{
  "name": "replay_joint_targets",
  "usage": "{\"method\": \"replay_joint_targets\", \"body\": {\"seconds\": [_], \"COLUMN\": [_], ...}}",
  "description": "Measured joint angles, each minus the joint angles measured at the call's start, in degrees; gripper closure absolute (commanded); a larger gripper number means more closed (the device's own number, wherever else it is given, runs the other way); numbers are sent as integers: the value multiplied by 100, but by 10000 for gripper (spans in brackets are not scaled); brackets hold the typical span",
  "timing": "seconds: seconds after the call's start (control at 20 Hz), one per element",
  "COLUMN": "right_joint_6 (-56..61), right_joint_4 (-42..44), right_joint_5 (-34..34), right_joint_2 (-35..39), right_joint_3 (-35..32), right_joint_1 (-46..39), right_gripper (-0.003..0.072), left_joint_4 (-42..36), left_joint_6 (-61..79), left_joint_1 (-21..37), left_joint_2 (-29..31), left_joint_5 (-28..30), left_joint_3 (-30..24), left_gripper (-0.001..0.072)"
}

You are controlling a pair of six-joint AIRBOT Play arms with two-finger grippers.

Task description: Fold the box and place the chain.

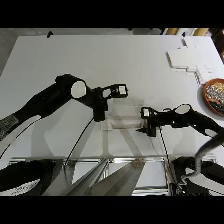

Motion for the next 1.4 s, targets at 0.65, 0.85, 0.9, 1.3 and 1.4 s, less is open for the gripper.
{"method": "replay_joint_targets", "body": {"seconds": [0.65,0.85,0.9,1.3,1.4], "right_joint_6": [9,9,11,9,9], "right_joint_4": [2,2,2,2,2], "right_joint_5": [4,2,4,4,4], "right_joint_2": [0,0,0,0,0], "right_joint_3": [0,0,0,0,0], "right_joint_1": [0,0,0,0,0], "right_gripper": [287,287,287,287,287], "left_joint_4": [-503,-535,-542,-671,-669], "left_joint_6": [1408,1670,1718,1829,1832], "left_joint_1": [17,15,17,7,4], "left_joint_2": [72,37,-2,-269,-229], "left_joint_5": [960,1475,1574,1766,1810], "left_joint_3": [-1464,-1716,-1753,-1836,-1849], "left_gripper": [596,538,538,538,537]}}
